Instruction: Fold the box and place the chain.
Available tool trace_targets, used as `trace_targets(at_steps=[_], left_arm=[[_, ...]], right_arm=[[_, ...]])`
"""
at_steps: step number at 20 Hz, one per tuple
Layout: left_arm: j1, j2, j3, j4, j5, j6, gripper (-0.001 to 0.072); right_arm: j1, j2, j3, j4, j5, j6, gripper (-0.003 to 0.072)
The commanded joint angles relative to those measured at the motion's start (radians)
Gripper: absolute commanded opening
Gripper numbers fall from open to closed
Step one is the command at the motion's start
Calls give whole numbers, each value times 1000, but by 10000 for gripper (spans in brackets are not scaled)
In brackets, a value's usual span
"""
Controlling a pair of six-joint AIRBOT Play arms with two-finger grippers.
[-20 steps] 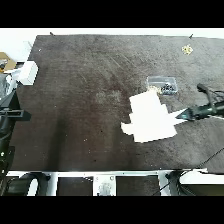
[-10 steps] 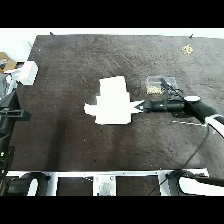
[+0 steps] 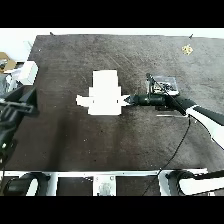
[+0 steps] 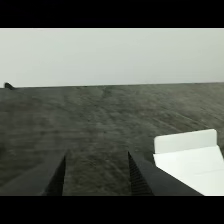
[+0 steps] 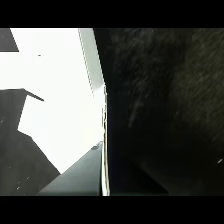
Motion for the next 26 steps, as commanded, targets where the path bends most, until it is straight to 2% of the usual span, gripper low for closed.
trace_targets(at_steps=[1,3,6,12,13,14,17,20,22,26], left_arm=[[0,-267,149,0,-199,-53,423],[0,-446,265,32,-306,-55,423],[0,-702,469,226,-458,-183,424],[-25,-1202,959,541,-808,-546,432],[-49,-1276,1043,606,-840,-592,546],[-74,-1337,1114,658,-851,-634,554],[-145,-1498,1320,773,-865,-723,554],[-160,-1640,1489,821,-1003,-838,554],[-160,-1712,1550,822,-1055,-839,554],[-153,-1787,1614,814,-1018,-864,554]], right_arm=[[8,-10,8,-8,-21,-26,-3],[8,-10,8,-13,-21,-35,-3],[8,-10,8,-21,-19,-43,-3],[8,-10,8,-28,-17,-84,-3],[8,-10,8,-37,-16,-84,-3],[8,-10,8,-53,-14,-83,-3],[8,-10,8,-76,-13,-83,-3],[8,-10,8,-76,-13,-84,-3],[6,-10,8,-76,-14,-87,-3],[6,-10,8,-96,-13,-87,-3]])
